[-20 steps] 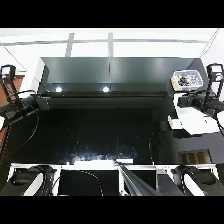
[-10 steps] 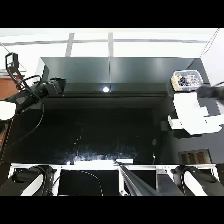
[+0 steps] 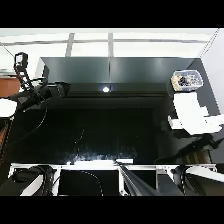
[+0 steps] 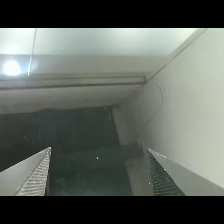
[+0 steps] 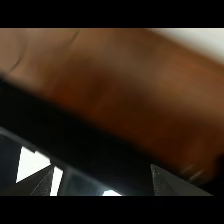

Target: Fold the box and place the chain.

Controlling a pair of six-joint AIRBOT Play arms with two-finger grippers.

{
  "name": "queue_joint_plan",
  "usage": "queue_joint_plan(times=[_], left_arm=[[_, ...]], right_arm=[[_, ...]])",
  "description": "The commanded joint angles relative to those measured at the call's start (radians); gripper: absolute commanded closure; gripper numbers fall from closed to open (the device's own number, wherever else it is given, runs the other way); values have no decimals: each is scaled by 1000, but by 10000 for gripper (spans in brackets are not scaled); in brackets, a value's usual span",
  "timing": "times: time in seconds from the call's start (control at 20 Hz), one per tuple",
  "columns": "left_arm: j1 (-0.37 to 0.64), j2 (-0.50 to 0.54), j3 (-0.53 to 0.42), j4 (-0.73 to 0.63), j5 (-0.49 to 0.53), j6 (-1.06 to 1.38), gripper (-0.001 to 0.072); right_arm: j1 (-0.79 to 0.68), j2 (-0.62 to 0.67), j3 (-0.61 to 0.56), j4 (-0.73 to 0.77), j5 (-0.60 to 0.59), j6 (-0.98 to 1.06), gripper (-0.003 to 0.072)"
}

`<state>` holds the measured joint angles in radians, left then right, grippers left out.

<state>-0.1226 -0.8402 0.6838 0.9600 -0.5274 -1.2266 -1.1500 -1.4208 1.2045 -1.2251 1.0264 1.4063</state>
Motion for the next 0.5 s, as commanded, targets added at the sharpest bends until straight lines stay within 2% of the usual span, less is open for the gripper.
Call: queue_joint_plan(times=[0.0,0.1,0.15,0.35,0.45], left_arm=[[0,-1,1,-1,-34,3,-4],[0,-1,1,-2,-34,0,-4],[0,-1,1,-2,-34,0,-4],[0,-1,1,-1,-35,0,-4],[0,-1,1,-1,-35,0,-4]], right_arm=[[-182,-241,159,502,432,-313,-34],[-175,-352,206,549,571,-316,-34],[-160,-385,212,534,586,-319,-34],[-90,-461,229,484,560,-422,-34],[-69,-501,278,495,565,-430,-34]])
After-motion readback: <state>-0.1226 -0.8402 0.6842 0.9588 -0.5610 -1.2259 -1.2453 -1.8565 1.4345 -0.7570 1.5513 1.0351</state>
